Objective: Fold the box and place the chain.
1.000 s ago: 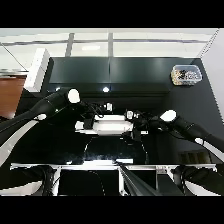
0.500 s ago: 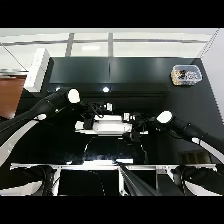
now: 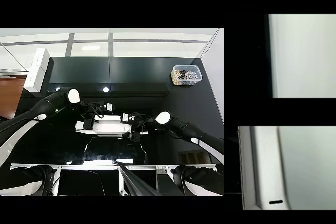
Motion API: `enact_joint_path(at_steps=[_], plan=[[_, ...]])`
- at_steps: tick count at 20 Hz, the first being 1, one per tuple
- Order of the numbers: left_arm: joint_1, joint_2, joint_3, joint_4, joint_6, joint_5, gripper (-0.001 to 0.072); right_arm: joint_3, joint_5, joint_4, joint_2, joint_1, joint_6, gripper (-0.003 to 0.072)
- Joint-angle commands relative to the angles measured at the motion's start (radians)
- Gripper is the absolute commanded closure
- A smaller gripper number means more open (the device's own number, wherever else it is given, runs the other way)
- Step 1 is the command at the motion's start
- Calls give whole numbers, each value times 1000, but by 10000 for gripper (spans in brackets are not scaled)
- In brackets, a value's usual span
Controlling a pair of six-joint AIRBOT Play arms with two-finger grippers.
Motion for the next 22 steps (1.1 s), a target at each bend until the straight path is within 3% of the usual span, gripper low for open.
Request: enact_joint_path(at_steps=[1, 12, 13, 14, 15, 20, 22], plan=[[0, 0, 0, 0, 0, 0, 679, 1, -13, -28, -2, 9, 22, 66], [0, 0, 0, 0, 0, -1, 679, 2, -26, -69, -5, 30, 49, 66], [0, 0, 0, 0, 0, -2, 678, 2, -26, -69, -5, 30, 49, 105], [0, 0, 0, 0, 0, -4, 678, 2, -26, -69, -5, 30, 49, 226], [0, 0, 0, 0, 0, -7, 678, 2, -26, -69, -5, 30, 49, 257], [0, 11, 0, 5, -1, -82, 672, 2, -28, -69, -5, 30, 50, 275], [0, 38, 0, 16, -39, -99, 479, 2, -28, -69, -5, 30, 50, 275]])
